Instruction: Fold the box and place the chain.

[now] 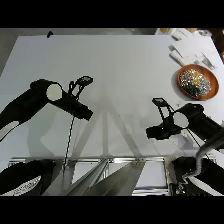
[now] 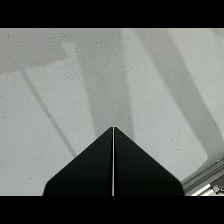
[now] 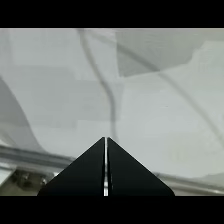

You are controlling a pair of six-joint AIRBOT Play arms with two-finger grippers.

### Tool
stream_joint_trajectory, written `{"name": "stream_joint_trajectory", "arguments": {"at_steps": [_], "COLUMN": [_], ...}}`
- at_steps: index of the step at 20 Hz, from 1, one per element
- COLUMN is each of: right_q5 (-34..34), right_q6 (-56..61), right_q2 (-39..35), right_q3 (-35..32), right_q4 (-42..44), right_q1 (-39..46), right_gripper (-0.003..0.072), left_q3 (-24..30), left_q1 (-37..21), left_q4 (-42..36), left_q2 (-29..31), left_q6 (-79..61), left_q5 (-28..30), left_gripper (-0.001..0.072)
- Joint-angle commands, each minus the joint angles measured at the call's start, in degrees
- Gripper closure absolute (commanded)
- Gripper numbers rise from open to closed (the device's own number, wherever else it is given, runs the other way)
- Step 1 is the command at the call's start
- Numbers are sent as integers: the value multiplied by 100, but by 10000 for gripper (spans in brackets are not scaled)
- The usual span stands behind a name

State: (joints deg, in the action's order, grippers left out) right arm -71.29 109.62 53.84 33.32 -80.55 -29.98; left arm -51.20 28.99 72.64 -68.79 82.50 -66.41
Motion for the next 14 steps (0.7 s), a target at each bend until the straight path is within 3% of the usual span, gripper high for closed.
{"name": "stream_joint_trajectory", "arguments": {"at_steps": [1,5,8,10,14], "right_q5": [400,426,752,452,-800], "right_q6": [-2,-61,-59,-39,-90], "right_q2": [-2,-2,-2,-4,-4], "right_q3": [0,0,68,485,817], "right_q4": [-326,-90,-520,-1451,-4236], "right_q1": [-7,-7,105,520,2057], "right_gripper": [668,668,668,668,668], "left_q3": [2,2,2,2,2], "left_q1": [4,4,4,4,4], "left_q4": [2,4,4,4,2], "left_q2": [4,4,4,4,4], "left_q6": [-2,-2,-2,-2,-2], "left_q5": [-2,0,0,0,0], "left_gripper": [700,700,700,700,700]}}
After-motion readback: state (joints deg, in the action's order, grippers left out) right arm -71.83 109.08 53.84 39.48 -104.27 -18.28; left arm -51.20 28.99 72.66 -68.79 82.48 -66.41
